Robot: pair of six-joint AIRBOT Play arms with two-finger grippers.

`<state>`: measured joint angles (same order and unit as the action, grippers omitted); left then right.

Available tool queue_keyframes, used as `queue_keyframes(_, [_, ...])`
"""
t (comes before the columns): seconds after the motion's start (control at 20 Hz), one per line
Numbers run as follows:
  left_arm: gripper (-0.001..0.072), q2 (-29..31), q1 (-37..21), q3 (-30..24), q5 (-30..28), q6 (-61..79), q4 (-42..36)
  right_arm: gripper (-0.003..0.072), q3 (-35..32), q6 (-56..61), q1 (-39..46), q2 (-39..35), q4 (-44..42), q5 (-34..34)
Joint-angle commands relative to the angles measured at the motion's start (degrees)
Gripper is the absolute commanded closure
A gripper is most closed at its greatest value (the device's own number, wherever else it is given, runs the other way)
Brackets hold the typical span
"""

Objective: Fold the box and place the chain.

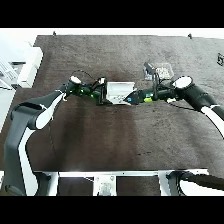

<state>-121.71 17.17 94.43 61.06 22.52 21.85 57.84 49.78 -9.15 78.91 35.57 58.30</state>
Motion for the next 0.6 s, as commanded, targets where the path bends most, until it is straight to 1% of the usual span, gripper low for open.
queue_keyframes(0.0, [0.0231,0.02,-0.04,0.04,0.00,0.00,0.00,0.0221,-2.56,-2.84,-1.03,3.15,-1.86,-3.48])
queue_keyframes(0.1, [0.0231,0.02,-0.04,0.02,0.02,0.00,0.00,0.0176,-2.56,-8.48,-1.03,6.97,-7.67,-5.46])
queue_keyframes(0.2, [0.0231,0.02,-0.04,0.04,0.00,0.00,0.00,0.0176,-2.51,-14.56,-1.03,10.62,-14.73,-5.49])
queue_keyframes(0.25, [0.0230,0.02,-0.04,0.04,0.00,0.00,0.00,0.0176,-2.43,-16.31,-1.01,12.09,-16.90,-6.08])
queue_keyframes(0.35, [0.0231,0.02,-0.04,0.04,0.02,0.00,0.00,0.0177,-1.75,-17.51,-1.03,14.29,-18.23,-7.78])
queue_keyframes(0.55, [0.0231,0.02,-0.04,0.04,0.02,0.00,0.00,0.0177,1.07,-17.53,-1.05,17.07,-18.25,-7.96])
